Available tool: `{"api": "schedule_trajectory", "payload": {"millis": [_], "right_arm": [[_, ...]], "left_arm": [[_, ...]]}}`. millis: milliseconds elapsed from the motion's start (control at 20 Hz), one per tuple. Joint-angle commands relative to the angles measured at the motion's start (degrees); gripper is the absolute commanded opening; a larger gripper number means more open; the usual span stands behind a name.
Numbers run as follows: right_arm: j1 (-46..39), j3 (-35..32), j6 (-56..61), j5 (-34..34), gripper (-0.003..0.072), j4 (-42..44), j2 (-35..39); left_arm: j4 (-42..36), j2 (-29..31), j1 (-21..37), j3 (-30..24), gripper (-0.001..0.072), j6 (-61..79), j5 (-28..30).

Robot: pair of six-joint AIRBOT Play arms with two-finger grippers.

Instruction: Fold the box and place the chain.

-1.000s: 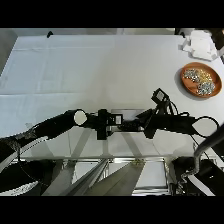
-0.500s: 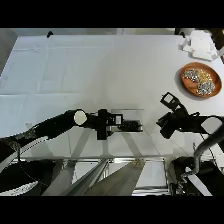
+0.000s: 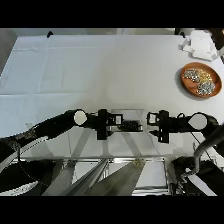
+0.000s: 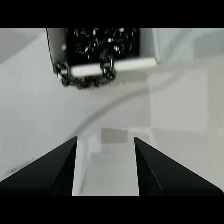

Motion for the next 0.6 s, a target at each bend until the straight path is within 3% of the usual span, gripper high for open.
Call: {"api": "schedule_trajectory", "payload": {"millis": [0, 550], "right_arm": [[0.2, -1.0, -9.6, -2.7, 0.0402, 8.3, -3.2], [0.2, -3.3, -15.6, -5.6, 0.0401, 12.4, -7.1]], "left_arm": [[0.0, 0.0, 0.0, 0.0, 0.0348, 0.0, 0.0], [0.0, 0.0, 0.0, 0.0, 0.0348, 0.0, 0.0]]}}
